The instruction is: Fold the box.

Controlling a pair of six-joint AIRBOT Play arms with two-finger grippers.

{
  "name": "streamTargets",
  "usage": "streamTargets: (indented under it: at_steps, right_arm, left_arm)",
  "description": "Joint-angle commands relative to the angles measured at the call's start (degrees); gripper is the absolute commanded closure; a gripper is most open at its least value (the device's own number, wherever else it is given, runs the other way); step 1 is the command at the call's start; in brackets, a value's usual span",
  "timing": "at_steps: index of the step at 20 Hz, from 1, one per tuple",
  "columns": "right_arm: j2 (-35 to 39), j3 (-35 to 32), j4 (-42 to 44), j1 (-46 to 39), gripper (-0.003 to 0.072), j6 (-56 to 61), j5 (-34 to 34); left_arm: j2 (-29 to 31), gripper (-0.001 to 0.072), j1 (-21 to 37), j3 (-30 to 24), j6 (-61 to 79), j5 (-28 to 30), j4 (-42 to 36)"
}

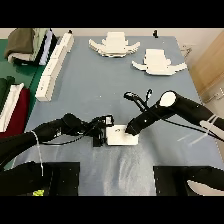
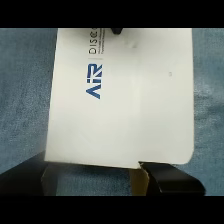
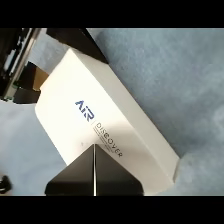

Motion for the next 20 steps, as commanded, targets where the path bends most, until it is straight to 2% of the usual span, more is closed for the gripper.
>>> streamTargets:
  at_steps: [1, 4, 9, 12, 14, 16, 17, 18, 20]
  right_arm:
    - [6.49, -2.47, -7.17, 5.73, 0.0682, -1.62, -8.57]
    - [12.61, -4.79, -12.04, 11.1, 0.0682, -2.05, -15.37]
    - [21.57, -15.08, -15.93, 20.5, 0.068, -8.22, -29.79]
    - [21.77, -20.04, -20.81, 23.45, 0.0674, -8.96, -35.12]
    - [21.79, -21.03, -24.52, 23.89, 0.0643, -8.96, -37.77]
    - [21.99, -21.0, -26.1, 23.87, 0.0642, -8.96, -39.12]
    - [22.05, -20.96, -26.08, 23.87, 0.0597, -8.96, -39.82]
    - [22.29, -20.83, -26.01, 23.89, 0.0508, -8.96, -40.13]
    - [23.78, -20.28, -25.97, 24.13, 0.0502, -8.96, -40.22]
  left_arm:
    - [0.02, 0.0255, 0.07, -0.02, 0.0, 0.0, 0.0]
    - [0.02, 0.0255, 0.07, -0.02, 0.0, 0.0, 0.0]
    - [0.02, 0.0255, 0.07, -0.02, 0.0, 0.0, 0.0]
    - [0.02, 0.0255, 0.07, -0.02, 0.0, 0.0, 0.0]
    - [0.02, 0.0255, 0.07, -0.02, 0.0, 0.02, 0.0]
    - [0.02, 0.0255, 0.04, -0.02, 0.0, -0.04, 0.0]
    - [0.02, 0.0255, 0.07, -0.02, 0.0, 0.0, 0.0]
    - [0.02, 0.0255, 0.07, -0.02, 0.0, 0.0, 0.0]
    - [0.02, 0.0255, 0.07, -0.02, 0.0, -0.02, 0.0]
